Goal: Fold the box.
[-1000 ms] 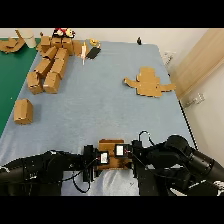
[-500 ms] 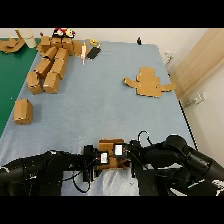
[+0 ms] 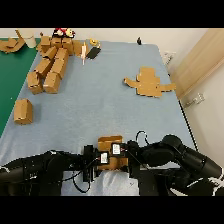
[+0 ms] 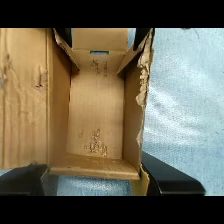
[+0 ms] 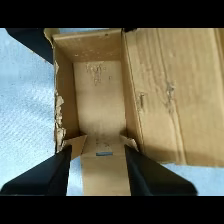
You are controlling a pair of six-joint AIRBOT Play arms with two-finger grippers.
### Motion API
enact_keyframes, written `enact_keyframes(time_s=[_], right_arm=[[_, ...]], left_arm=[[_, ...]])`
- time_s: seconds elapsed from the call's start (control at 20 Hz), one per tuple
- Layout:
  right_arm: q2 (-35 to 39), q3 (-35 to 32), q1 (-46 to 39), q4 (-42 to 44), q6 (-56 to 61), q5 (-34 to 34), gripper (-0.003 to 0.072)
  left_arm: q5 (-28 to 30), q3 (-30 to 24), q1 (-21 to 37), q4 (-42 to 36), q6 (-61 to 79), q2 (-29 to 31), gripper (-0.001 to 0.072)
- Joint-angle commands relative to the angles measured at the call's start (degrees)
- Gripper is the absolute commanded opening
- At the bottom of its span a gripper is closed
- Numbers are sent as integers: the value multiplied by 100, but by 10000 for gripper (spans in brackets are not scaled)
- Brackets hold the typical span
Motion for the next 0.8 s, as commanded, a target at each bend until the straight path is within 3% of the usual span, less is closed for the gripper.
enact_keyframes(time_s=[0.0,0.45,0.6,0.75], right_arm=[[-17,-98,90,125,-15,-22,554],[-2,-98,151,-28,35,0,553],[313,92,76,-763,1086,-404,522],[879,472,42,-1694,2444,-1290,487]], left_arm=[[0,0,2,-2,-2,2,484],[0,0,2,-2,-2,2,484],[0,0,2,-2,-2,2,484],[0,0,2,-2,-2,2,484]])
